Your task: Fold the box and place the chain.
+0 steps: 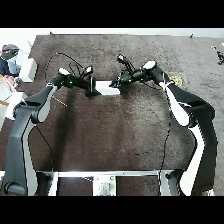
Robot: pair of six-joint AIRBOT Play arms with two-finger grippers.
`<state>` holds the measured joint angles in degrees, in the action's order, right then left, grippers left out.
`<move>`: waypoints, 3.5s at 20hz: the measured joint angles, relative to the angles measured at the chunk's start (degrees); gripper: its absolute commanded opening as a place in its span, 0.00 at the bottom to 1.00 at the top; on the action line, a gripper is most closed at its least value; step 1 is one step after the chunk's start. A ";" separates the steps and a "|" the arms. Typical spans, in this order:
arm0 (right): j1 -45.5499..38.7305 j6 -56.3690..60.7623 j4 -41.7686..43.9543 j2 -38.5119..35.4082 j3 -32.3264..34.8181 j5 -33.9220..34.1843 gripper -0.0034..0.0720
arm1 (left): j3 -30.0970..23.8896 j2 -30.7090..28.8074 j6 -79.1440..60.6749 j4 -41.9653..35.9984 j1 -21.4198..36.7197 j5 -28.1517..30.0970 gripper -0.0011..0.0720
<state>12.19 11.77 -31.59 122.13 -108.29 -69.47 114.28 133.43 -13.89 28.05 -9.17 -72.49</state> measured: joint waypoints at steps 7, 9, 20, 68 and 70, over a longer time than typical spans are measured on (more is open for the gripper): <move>0.07 4.09 -4.13 1.11 0.02 -1.27 0.06 | 0.00 0.00 -0.04 0.00 0.00 0.02 0.67; 0.13 4.31 -4.96 0.48 0.07 -1.18 0.06 | 0.00 0.00 -0.02 0.00 0.00 0.02 0.67; -1.51 8.44 2.60 -18.03 0.11 0.94 0.05 | 0.00 0.02 0.17 -0.02 0.02 0.07 0.67; -10.38 19.98 -1.42 -126.33 107.08 69.09 0.06 | 0.00 0.02 0.44 -0.79 0.04 -0.63 0.58; -10.38 19.98 -1.42 -126.33 107.08 69.09 0.06 | -0.04 -0.09 1.81 -1.75 0.13 -1.55 0.03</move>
<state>1.80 31.75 -33.01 -4.21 -1.21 -0.38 114.24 133.34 -12.08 26.30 -9.04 -74.04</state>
